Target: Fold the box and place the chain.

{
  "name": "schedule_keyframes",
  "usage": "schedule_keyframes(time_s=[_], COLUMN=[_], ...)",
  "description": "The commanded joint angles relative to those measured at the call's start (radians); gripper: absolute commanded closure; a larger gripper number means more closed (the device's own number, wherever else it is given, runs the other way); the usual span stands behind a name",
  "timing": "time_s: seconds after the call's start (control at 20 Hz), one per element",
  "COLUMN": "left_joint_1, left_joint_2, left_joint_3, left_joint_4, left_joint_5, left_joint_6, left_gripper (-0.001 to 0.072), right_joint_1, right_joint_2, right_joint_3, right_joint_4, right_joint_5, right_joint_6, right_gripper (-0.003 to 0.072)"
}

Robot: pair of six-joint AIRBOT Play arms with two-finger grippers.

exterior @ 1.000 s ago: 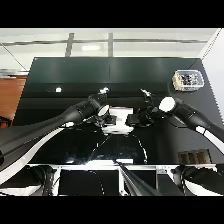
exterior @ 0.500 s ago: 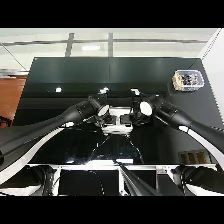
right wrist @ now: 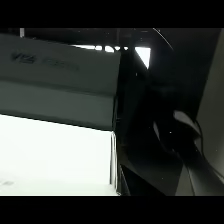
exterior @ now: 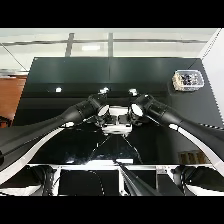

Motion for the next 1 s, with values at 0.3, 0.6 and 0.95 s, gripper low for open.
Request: schedule_keyframes(time_s=[0.3,0.6,0.95], left_joint_1=[0.000,0.000,0.000], left_joint_2=[0.000,0.000,0.000], left_joint_3=[0.001,0.001,0.001], left_joint_4=[0.000,0.000,0.000], left_joint_5=[0.000,0.000,-0.001], left_joint_6=[0.000,0.000,0.000], left_gripper=[0.0678,0.0678,0.0678], right_joint_1=[0.002,0.002,-0.013], right_joint_2=[-0.036,-0.036,0.001], right_joint_3=[0.004,0.007,0.022], right_joint_4=[0.003,0.003,-0.003], right_joint_5=[0.020,0.009,0.013], right_joint_6=[0.061,0.061,0.045], right_gripper=[0.0672,0.0673,0.0234])
